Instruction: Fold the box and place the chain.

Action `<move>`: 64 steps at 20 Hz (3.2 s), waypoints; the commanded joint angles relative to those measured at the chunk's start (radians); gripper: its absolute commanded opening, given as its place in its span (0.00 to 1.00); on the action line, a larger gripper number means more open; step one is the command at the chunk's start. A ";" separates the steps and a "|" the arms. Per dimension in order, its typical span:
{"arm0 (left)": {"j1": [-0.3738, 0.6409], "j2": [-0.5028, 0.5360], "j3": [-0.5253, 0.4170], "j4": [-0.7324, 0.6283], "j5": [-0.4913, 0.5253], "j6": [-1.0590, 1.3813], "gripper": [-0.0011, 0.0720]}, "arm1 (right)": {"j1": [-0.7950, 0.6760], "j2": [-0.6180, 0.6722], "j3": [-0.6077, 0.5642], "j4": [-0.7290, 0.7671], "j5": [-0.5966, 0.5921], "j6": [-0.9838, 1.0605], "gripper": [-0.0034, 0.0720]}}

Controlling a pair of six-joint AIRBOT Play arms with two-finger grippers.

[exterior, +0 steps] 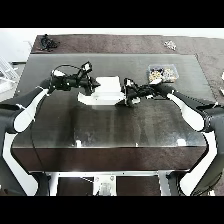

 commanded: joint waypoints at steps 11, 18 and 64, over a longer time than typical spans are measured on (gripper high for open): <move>0.009 0.127 0.029 0.034 -0.076 -0.028 0.04 | 0.001 0.000 0.000 0.000 0.000 0.000 0.83; 0.121 0.180 0.013 0.268 -0.270 -0.146 0.85 | 0.001 0.000 0.000 0.000 0.000 0.000 0.83; -0.071 0.067 -0.125 0.272 -0.010 -0.074 0.18 | 0.001 0.000 -0.001 0.000 0.000 0.000 0.82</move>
